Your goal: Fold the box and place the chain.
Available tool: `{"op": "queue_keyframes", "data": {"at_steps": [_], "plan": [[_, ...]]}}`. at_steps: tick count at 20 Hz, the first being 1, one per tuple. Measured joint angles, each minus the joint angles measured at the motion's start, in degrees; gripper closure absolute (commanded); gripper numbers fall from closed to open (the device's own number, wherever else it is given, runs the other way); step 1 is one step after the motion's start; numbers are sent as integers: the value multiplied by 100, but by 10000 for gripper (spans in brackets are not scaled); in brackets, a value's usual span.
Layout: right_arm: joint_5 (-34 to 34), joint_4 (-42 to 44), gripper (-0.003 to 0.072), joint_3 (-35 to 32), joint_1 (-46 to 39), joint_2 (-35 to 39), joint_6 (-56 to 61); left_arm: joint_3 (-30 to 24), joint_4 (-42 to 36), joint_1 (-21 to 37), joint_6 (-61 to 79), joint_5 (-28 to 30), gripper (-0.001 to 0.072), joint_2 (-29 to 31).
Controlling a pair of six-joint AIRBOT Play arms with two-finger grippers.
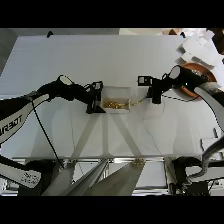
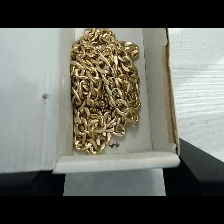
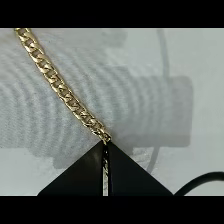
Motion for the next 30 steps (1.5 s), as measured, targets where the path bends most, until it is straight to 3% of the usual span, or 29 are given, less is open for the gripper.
{"op": "queue_keyframes", "data": {"at_steps": [12, 17, 21, 30], "plan": [[-15, 164, 676, 9, 1156, 1849, 2090, 0, 0, 0, 0, -2, 499, 0], [-323, 393, 676, 7, 1917, 2046, 2686, 0, -2, 0, 0, -2, 499, 0], [-944, 522, 675, 7, 2385, 2081, 3139, 0, 0, 0, 0, 0, 499, 0], [-2074, 1399, 676, 7, 2719, 2100, 3547, 0, 0, 0, -2, -2, 499, 0]]}}
